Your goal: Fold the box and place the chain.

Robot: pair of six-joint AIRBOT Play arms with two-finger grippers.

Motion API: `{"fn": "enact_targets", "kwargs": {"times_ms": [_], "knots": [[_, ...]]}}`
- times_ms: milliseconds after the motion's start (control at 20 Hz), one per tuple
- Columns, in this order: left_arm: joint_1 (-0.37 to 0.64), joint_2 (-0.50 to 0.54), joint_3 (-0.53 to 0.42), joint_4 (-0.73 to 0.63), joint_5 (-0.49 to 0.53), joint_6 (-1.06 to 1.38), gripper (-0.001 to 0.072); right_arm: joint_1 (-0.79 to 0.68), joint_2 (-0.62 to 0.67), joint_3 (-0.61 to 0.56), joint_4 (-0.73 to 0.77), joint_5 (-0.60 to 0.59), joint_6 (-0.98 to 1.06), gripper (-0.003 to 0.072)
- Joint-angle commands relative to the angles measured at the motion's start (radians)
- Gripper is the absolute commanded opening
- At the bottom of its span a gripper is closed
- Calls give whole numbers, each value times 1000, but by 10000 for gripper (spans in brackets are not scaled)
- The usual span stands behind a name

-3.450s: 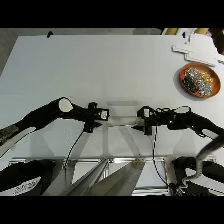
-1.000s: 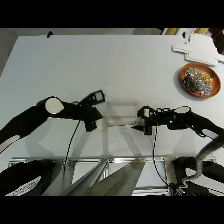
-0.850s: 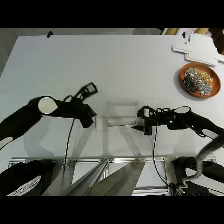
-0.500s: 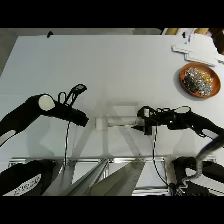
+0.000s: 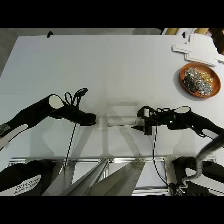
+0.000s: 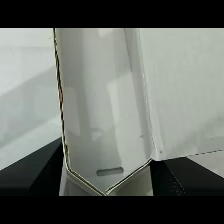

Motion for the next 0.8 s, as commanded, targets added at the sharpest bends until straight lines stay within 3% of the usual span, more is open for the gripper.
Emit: {"fn": "enact_targets", "kwargs": {"times_ms": [0,300,600,750], "knots": [[-13,0,1,-45,29,-36,5,1,0,0,0,0,0,419],[-32,59,3,-36,51,-58,10,1,0,0,0,0,0,419],[-16,56,3,192,48,-226,8,1,0,0,0,0,0,419],[-14,12,3,152,53,-237,9,1,0,0,0,0,0,419]]}}
